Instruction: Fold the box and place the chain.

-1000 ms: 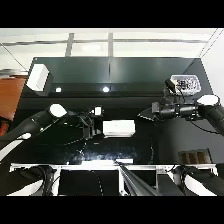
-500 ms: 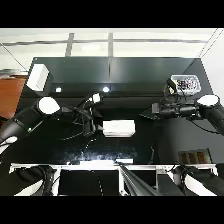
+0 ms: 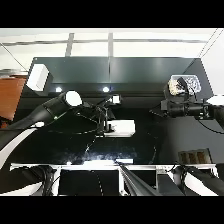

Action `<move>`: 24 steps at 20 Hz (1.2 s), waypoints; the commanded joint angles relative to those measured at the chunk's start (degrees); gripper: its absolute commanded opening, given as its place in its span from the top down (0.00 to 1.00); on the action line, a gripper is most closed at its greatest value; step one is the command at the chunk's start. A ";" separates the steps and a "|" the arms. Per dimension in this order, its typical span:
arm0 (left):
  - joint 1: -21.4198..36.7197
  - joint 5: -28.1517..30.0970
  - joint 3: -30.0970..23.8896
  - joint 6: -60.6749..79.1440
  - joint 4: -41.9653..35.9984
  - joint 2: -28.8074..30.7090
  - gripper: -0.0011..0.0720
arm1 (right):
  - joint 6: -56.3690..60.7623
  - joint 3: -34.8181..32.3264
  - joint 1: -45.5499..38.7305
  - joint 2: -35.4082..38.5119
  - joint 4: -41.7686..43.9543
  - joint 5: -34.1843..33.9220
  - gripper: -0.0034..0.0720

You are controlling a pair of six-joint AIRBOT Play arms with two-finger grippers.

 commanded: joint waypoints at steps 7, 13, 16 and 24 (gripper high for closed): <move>-2.82 6.36 0.46 1.46 -3.91 -2.89 0.01 | 0.02 0.04 -0.61 0.04 -1.31 0.35 0.93; -2.82 5.81 0.46 1.46 -3.89 -4.07 0.01 | 0.00 0.04 -0.61 0.04 -1.36 0.44 0.93; -2.80 5.09 0.46 1.46 -3.87 -4.04 0.01 | 0.02 0.04 -0.61 0.04 -1.36 0.52 0.93; -2.82 2.91 0.46 1.16 -1.05 -4.04 0.01 | 0.00 0.04 -0.61 0.04 -1.36 0.61 0.93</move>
